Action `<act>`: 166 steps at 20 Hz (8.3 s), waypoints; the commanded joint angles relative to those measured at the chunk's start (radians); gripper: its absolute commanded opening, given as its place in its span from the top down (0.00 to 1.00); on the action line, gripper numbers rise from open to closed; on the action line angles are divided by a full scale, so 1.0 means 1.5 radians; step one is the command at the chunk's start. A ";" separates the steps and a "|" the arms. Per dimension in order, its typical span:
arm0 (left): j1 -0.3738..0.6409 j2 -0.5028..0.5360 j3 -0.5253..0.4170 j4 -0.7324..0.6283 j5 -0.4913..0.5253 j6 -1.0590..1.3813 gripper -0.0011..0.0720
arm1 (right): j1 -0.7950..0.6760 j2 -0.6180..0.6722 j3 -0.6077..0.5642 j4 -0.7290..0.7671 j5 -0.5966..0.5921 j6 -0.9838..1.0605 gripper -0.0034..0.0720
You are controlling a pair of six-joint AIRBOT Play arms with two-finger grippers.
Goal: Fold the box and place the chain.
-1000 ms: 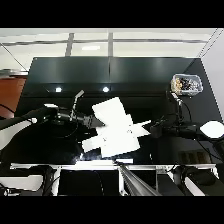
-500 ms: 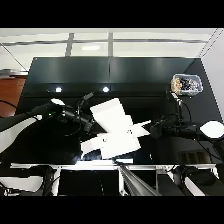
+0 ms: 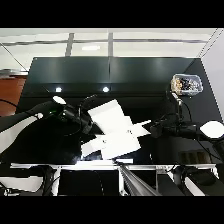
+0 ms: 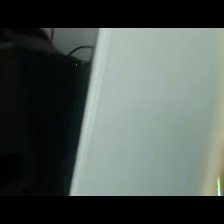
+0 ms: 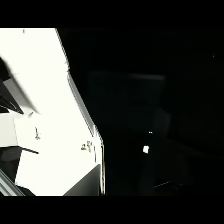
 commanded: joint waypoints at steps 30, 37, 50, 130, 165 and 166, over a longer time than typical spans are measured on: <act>-0.121 0.198 0.069 0.263 0.163 0.106 0.95 | -0.183 0.000 0.145 -0.346 -0.006 -0.042 0.01; -0.135 0.214 0.018 0.268 0.263 0.131 0.95 | -0.183 -0.001 0.144 -0.266 0.148 -0.324 0.01; -0.141 0.173 -0.010 0.279 0.296 0.122 0.94 | 0.055 -0.003 -0.049 -0.223 0.002 -0.529 0.01; -0.180 0.138 -0.008 0.318 0.363 0.104 0.95 | 0.233 -0.158 0.016 -0.049 -0.231 -0.573 0.00; -0.177 0.137 -0.008 0.317 0.369 0.089 0.95 | 0.227 -0.323 0.016 0.141 -0.220 -0.867 0.00; -0.177 0.137 -0.008 0.317 0.369 0.089 0.95 | 0.227 -0.323 0.016 0.141 -0.221 -0.865 0.00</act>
